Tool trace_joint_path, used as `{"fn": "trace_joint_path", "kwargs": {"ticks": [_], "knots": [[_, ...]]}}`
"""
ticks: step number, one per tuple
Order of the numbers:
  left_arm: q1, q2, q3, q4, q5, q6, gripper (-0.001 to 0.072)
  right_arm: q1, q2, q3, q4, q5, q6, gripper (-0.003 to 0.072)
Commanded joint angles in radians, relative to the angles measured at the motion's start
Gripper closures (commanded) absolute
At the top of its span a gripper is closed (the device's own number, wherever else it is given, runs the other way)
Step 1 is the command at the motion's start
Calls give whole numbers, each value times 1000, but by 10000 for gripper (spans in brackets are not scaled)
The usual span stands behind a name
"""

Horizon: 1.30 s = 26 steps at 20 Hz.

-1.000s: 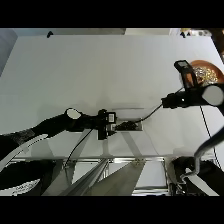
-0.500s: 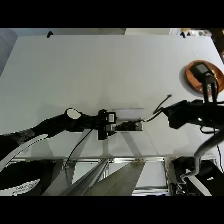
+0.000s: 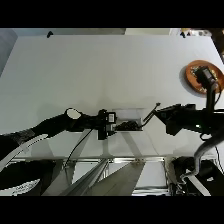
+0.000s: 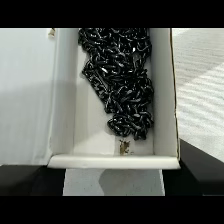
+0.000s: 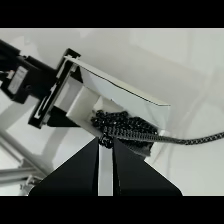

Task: Fold the box and place the chain.

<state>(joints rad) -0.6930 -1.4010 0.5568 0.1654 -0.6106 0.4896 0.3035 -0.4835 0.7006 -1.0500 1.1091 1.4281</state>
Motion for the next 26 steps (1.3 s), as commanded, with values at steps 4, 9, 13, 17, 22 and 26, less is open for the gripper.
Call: {"fn": "trace_joint_path", "kwargs": {"ticks": [4,9,13,17,22,26], "knots": [[0,1,0,0,0,0,336,33,-109,-170,116,-208,-81,667],[0,1,0,0,0,0,336,149,-315,-172,73,-277,-103,667],[0,1,0,0,0,0,336,177,-425,-172,13,-290,-102,617],[0,1,0,0,1,0,336,176,-395,-165,1,-262,-103,483],[0,1,0,0,0,0,336,146,-340,34,-258,0,-89,483],[0,1,0,0,0,0,336,11,-339,123,-290,71,-90,488]]}}
